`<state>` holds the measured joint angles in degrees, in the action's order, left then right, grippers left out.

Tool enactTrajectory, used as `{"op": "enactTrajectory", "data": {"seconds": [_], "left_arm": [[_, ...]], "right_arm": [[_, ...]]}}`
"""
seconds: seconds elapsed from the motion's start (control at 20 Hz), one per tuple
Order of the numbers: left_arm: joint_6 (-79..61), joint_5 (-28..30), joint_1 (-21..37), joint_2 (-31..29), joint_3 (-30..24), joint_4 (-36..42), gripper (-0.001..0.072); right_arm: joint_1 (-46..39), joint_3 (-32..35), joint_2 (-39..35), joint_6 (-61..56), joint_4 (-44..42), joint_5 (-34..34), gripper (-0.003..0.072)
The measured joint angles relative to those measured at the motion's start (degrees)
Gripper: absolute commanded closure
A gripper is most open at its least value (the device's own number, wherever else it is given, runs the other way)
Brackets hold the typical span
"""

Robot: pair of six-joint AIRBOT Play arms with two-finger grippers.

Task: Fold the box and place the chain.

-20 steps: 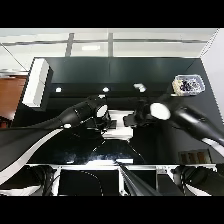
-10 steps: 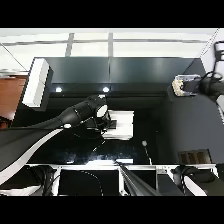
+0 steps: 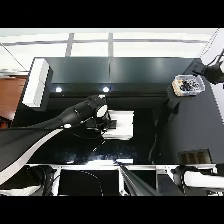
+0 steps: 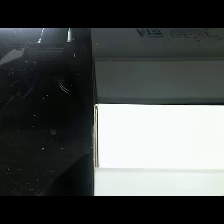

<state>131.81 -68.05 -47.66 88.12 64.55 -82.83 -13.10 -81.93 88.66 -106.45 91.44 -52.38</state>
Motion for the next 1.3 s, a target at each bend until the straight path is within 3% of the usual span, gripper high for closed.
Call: {"op": "enactTrajectory", "data": {"seconds": [0.15,0.3,0.4,0.5,0.9,1.0,1.25,1.3], "left_arm": [[0.0,0.0,0.0,0.0,0.0,0.0,0.0680],[0.0,0.0,0.0,0.0,0.0,0.0,0.0681],[0.0,0.0,0.0,0.0,0.0,0.0,0.0680],[0.0,0.0,0.0,0.0,0.0,0.0,0.0680],[0.0,-0.1,0.0,0.0,0.0,0.0,0.0680],[0.0,-0.1,0.0,0.0,0.0,0.0,0.0680],[0.0,-0.1,0.0,0.0,0.0,0.0,0.0680],[0.0,-0.1,0.0,0.0,0.0,0.0,0.0680]], "right_arm": [[-1.9,-12.0,9.4,-2.0,-2.7,-10.3,-0.0006],[-4.1,-18.0,14.2,-7.3,-4.0,-14.9,-0.0005],[-5.4,-19.8,16.1,-9.5,-4.7,-16.5,0.0003],[-6.3,-20.7,17.6,-10.9,-5.1,-17.7,0.0059],[-7.1,-21.6,22.1,-13.4,-6.1,-17.8,0.0068],[-7.2,-21.7,22.9,-13.6,-5.9,-17.3,0.0191],[-7.2,-21.7,23.9,-13.8,-5.8,-15.8,0.0209],[-7.2,-21.7,24.0,-13.7,-5.7,-15.8,0.0492]]}}
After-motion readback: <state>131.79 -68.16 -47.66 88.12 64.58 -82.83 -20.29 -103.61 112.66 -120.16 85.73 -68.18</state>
